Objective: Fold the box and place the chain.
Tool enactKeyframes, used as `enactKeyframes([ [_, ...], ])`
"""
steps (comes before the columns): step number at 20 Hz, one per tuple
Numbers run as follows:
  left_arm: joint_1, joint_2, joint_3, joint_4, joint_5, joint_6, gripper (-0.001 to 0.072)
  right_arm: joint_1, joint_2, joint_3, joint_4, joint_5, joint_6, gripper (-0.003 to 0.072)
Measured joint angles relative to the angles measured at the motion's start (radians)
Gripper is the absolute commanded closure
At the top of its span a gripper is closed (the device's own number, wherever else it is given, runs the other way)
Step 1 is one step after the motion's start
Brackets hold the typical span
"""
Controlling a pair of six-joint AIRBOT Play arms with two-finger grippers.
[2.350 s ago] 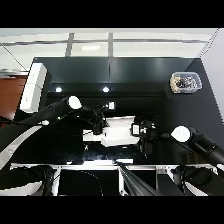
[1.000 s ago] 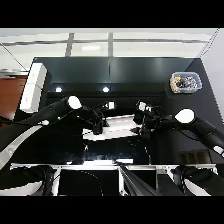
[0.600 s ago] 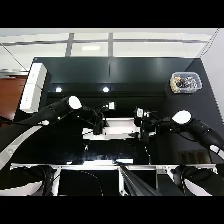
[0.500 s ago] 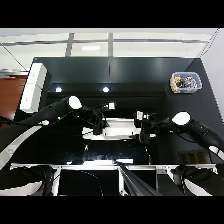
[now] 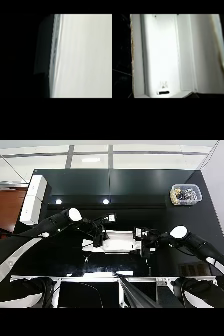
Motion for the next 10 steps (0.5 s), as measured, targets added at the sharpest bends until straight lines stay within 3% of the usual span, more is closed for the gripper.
enactKeyframes([
  [10,0.000,0.000,0.000,0.000,0.002,0.000,0.0683,0.061,-0.041,-0.001,-0.037,-0.077,-0.012,0.0026],
])
